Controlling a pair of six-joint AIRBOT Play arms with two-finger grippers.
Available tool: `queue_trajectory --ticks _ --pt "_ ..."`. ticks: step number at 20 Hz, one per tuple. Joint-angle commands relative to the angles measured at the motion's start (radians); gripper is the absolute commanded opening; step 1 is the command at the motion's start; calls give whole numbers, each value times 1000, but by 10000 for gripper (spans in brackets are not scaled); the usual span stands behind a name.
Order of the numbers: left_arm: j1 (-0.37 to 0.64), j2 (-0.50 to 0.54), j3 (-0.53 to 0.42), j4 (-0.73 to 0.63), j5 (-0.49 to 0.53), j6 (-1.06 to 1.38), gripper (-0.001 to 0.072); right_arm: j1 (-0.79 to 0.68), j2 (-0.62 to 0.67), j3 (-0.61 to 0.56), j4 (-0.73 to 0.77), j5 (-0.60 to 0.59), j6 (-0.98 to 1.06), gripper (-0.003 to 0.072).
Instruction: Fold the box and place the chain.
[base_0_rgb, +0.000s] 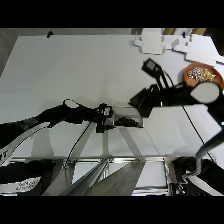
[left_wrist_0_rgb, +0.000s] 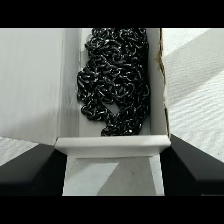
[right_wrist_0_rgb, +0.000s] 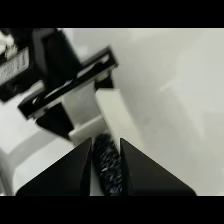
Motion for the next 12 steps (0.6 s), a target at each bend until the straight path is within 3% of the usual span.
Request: queue_trajectory --ticks 1,6,12 --pt "0 0 0 0 0 0 136 -24 -147 181 -57 76 -2 42" --pt "0 0 0 0 0 0 136 -23 -334 171 -200 148 -2 23" --pt "0 0 0 0 0 0 136 37 -287 56 -197 141 -120 25"
